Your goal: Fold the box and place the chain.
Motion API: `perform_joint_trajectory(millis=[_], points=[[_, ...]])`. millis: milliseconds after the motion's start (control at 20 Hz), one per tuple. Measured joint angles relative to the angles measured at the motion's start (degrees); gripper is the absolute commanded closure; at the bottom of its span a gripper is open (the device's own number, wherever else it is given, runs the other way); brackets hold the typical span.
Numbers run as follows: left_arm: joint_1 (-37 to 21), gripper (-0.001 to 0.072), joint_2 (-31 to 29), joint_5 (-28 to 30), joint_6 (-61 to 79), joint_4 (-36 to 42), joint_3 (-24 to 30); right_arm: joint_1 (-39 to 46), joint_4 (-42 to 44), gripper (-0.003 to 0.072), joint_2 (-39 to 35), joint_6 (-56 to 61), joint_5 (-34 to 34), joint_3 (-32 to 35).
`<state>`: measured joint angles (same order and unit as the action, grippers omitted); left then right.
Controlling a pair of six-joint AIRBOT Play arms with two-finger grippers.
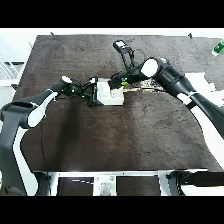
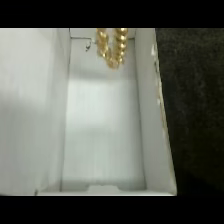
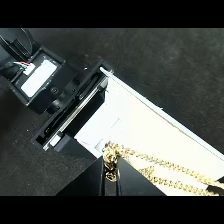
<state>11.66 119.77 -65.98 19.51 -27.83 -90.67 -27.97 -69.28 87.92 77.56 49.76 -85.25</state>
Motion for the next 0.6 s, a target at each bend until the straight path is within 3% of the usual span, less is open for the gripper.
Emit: perform_joint_trajectory(millis=[150,250,300,400,600], points=[[0.00,0.0178,0.00,-0.02,0.00,0.00,0.00,-0.09,0.46,0.0640,1.36,-0.24,-0.15,-0.24],[0.00,0.0178,0.00,0.00,0.00,0.00,0.00,-0.07,0.57,0.0317,1.73,-0.96,-0.17,-0.31],[0.00,0.0178,0.00,0.00,0.00,0.00,0.00,0.09,0.66,0.0242,1.73,-1.29,-0.11,-0.33],[0.00,0.0178,0.00,0.00,0.00,0.00,0.00,1.14,0.70,0.0172,1.29,-1.66,1.79,-0.33],[0.00,0.0178,0.00,0.00,0.00,0.00,0.00,5.49,0.72,0.0170,-3.08,-1.66,6.12,1.53]])
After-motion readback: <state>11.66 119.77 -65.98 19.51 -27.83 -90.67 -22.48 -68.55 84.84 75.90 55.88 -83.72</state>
